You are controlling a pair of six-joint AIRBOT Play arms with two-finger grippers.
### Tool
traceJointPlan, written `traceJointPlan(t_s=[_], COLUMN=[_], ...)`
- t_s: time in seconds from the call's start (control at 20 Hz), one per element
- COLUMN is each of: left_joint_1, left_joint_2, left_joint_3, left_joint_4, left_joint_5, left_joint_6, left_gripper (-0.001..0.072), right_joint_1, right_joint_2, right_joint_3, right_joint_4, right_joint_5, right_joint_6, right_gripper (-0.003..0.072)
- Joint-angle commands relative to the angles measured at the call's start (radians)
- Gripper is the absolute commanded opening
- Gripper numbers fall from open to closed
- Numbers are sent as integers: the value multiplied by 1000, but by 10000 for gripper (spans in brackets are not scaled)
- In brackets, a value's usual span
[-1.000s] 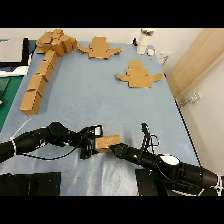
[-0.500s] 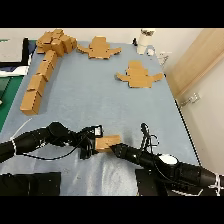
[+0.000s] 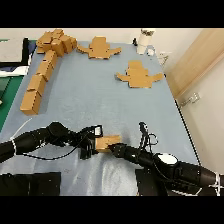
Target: Fold the box.
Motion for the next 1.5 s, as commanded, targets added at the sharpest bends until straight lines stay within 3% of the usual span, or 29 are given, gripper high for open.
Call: traceJointPlan(t_s=[0.0, 0.3, 0.45, 0.65, 0.75, 0.85, 0.95, 1.0, 1.2, 1.45], left_joint_1=[0, 0, 0, 0, 0, 0, 0, 0, 0, 0], left_joint_2=[1, 1, 1, 1, 1, 1, 1, 1, 1, 1], left_joint_3=[1, 1, 1, 1, 1, 1, 1, 1, 1, 1], left_joint_4=[2, 2, 2, 2, 2, 2, 2, 2, 2, 2], left_joint_5=[1, 2, 2, 2, 1, 2, 2, 2, 2, 1], left_joint_6=[3, 3, 3, 3, 3, 3, 3, 3, 3, 3], left_gripper=[526, 526, 526, 526, 526, 526, 526, 526, 526, 526], right_joint_1=[1, -19, -89, -252, -348, -449, -529, -557, -654, -786], right_joint_2=[46, 85, 16, -159, -271, -383, -492, -541, -677, -697], right_joint_3=[22, 90, 166, 332, 458, 591, 741, 811, 990, 1004], right_joint_4=[-49, -42, -6, 11, 113, 372, 659, 730, 760, 862], right_joint_5=[-33, -239, -301, -297, -297, -311, -452, -547, -850, -1012], right_joint_6=[-1, -154, -332, -521, -713, -1008, -1384, -1538, -1918, -2178], right_gripper=[3, 3, 3, 4, 3, 3, 4, 3, 3, 3])
